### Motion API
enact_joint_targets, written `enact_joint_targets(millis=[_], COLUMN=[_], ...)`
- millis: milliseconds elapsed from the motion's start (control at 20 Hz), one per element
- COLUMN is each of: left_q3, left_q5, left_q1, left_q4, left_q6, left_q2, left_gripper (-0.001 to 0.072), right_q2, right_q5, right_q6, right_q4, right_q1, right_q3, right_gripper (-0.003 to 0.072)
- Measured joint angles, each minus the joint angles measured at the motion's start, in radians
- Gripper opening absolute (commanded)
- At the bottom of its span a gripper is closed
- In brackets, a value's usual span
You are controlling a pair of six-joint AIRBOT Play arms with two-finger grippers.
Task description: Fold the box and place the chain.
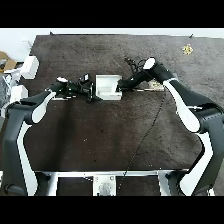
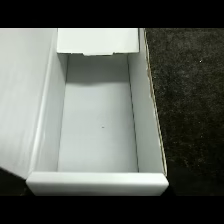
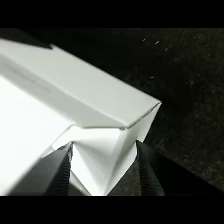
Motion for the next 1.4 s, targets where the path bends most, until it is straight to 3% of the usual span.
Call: enact_joint_targets(millis=[150,200,550,1250,1300,1350,1400], left_q3=[0.0,0.0,0.0,0.0,0.0,0.0,0.0], left_q5=[0.0,0.0,0.0,-0.001,-0.001,-0.001,-0.001], left_q1=[0.0,0.0,0.0,0.0,0.0,0.0,-0.001], left_q4=[-0.001,-0.001,-0.002,-0.003,-0.003,-0.003,-0.003], left_q6=[0.0,0.0,0.0,0.0,0.0,0.0,0.0], left_q2=[0.0,0.0,0.0,0.0,0.0,0.0,0.0], left_gripper=[0.0112,0.0112,0.0112,0.0112,0.0112,0.0112,0.0112], right_q2=[0.0,0.0,-0.008,-0.094,-0.1,-0.106,-0.109], right_q5=[-0.014,-0.016,0.031,0.115,0.118,0.119,0.117], right_q6=[0.101,0.143,0.385,0.55,0.559,0.566,0.573], right_q4=[-0.129,-0.188,-0.483,-0.602,-0.61,-0.619,-0.625], right_q1=[0.045,0.063,0.171,0.209,0.211,0.214,0.217], right_q3=[0.027,0.041,0.103,0.218,0.222,0.226,0.228], right_gripper=[0.0421,0.0333,0.0326,0.0324,0.0301,0.0184,0.0184])
